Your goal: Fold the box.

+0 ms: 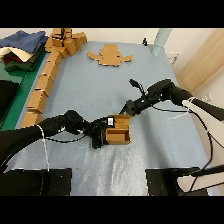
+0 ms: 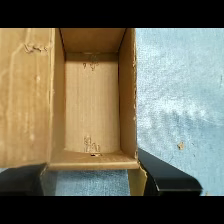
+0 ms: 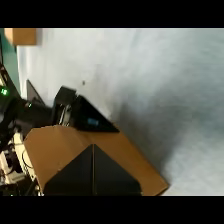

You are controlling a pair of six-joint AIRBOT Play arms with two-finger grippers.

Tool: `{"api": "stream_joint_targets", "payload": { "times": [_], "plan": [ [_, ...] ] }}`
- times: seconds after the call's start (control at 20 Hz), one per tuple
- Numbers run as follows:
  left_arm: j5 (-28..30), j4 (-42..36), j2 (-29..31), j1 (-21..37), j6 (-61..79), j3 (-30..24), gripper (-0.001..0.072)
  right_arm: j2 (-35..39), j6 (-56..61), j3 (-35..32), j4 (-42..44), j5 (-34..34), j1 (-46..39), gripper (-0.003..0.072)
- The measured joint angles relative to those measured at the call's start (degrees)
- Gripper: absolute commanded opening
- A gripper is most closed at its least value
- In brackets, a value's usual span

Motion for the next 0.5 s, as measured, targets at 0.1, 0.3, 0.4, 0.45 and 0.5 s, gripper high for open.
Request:
{"api": "stream_joint_targets", "payload": {
  "times": [0.1,0.3,0.4,0.45,0.5],
  "plan": [
    [0.0,0.0,0.0,0.0,0.02,0.0,0.0414,4.0,-2.19,-3.39,-0.85,1.38,2.19,0.0002],
    [0.0,0.0,0.0,0.0,0.02,0.0,0.0414,12.35,-5.07,-11.02,-5.44,7.74,7.72,0.0002],
    [0.0,-0.02,0.0,0.0,0.02,0.0,0.0414,16.13,-5.9,-14.23,-8.68,12.04,10.84,0.0002],
    [0.0,0.0,0.0,0.0,0.02,0.0,0.0414,17.84,-6.1,-15.45,-10.16,14.47,12.39,0.0003],
    [-0.02,-0.02,0.0,0.0,0.02,0.0,0.0413,19.39,-6.36,-16.55,-11.58,16.68,13.99,0.0002]
  ]
}}
